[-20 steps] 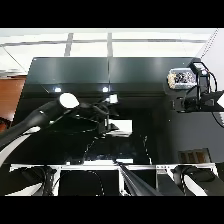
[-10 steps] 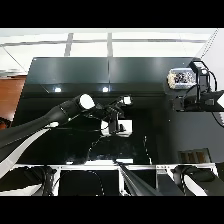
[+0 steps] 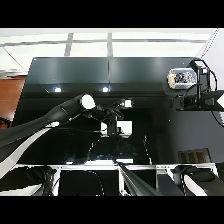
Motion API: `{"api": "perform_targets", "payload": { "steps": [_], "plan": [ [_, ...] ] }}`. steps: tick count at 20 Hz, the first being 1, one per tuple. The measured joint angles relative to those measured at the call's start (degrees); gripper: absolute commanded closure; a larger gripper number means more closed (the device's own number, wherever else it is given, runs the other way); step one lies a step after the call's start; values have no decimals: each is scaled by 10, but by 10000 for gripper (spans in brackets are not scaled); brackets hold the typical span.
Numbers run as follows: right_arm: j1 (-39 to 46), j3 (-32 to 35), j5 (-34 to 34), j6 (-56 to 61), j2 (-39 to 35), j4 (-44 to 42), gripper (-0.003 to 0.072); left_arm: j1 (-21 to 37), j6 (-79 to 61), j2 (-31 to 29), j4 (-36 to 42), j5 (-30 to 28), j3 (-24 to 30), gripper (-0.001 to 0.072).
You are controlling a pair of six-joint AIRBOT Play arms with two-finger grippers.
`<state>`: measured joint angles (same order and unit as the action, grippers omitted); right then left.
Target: Fold the box and place the chain.
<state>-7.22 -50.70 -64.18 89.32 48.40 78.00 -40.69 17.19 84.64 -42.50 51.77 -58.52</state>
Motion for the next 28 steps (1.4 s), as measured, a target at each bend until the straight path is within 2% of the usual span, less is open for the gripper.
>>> {"api": "perform_targets", "payload": {
  "steps": [3, 10, 11, 12, 14, 15, 18, 21, 24, 28],
  "plan": [
    [0, 0, 0, 0, 0, 0, 672, -6, 23, 0, -43, 14, -17, -3],
    [0, 0, 2, 0, 0, 0, 672, -52, 169, 2, -225, 26, -36, 3],
    [0, 0, 1, 0, 0, 0, 672, -59, 192, 3, -252, 27, -37, 39],
    [0, 0, 2, 0, 0, 0, 672, -66, 213, 3, -273, 28, -37, 111],
    [0, 0, 1, 0, 0, -2, 672, -75, 244, 3, -304, 31, -40, 368],
    [0, 0, 1, 0, 0, -2, 672, -78, 256, 3, -313, 40, -43, 446],
    [0, 0, 1, 0, 0, -3, 672, -79, 285, 2, -341, 86, -70, 448],
    [0, 0, 0, 0, 0, -4, 672, -60, 336, -1, -377, 158, -125, 448],
    [0, 0, 0, 0, 0, -4, 672, -13, 405, -12, -407, 222, -193, 448],
    [0, 0, 0, 0, 0, -4, 672, 80, 495, -37, -422, 285, -298, 428]
  ]
}}
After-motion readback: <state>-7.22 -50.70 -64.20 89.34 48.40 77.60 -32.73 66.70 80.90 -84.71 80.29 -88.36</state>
